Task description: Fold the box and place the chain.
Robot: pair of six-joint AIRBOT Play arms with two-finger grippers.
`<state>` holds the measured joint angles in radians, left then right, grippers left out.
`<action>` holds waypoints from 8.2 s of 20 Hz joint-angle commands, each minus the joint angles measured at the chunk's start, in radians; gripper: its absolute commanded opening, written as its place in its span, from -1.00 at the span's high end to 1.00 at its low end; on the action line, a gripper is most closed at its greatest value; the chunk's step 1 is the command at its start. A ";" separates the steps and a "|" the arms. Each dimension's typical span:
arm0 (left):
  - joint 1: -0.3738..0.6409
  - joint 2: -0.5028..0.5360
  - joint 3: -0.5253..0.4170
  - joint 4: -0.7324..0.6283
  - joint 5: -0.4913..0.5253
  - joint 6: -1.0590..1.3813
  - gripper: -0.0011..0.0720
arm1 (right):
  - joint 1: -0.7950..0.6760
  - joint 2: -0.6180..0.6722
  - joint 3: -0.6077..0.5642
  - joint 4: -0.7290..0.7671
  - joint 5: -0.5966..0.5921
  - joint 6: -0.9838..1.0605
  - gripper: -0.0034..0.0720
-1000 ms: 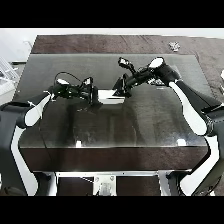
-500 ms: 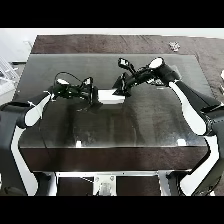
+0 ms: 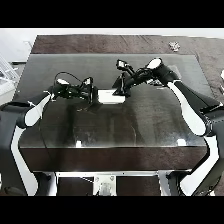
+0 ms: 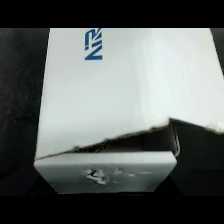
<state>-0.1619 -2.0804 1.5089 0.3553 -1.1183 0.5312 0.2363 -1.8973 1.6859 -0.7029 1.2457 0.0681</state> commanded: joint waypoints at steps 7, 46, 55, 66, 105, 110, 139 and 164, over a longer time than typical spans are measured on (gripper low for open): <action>0.001 0.000 0.000 0.000 0.000 0.000 -0.51 | -0.004 0.037 -0.045 0.033 0.117 0.024 -0.24; 0.001 0.000 0.000 0.000 0.000 0.000 -0.51 | -0.013 0.073 -0.203 0.127 -0.145 -0.166 -0.24; 0.001 -0.001 0.000 0.000 0.001 0.000 -0.51 | -0.009 0.075 -0.261 0.172 -0.109 -0.167 -0.24; 0.001 -0.001 0.000 0.000 0.001 0.000 -0.51 | -0.047 0.115 -0.275 0.347 -0.093 -0.203 0.90; 0.001 0.000 0.001 -0.022 0.000 0.000 -0.51 | -0.043 0.282 -0.553 0.296 -0.349 -0.037 0.90; 0.001 0.000 0.001 -0.023 0.000 0.000 -0.51 | -0.013 0.241 -0.504 0.303 -0.389 -0.103 0.91; 0.001 0.000 0.001 -0.026 0.003 0.000 -0.51 | -0.001 0.221 -0.463 0.166 -0.363 0.097 0.91; 0.044 0.125 0.000 -0.019 -0.001 -0.131 0.93 | -0.153 0.502 -0.550 0.196 -0.367 0.355 0.91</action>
<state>-0.1398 -2.0018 1.5089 0.3370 -1.1133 0.4583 0.0963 -1.3987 1.1484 -0.5076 0.8783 0.4030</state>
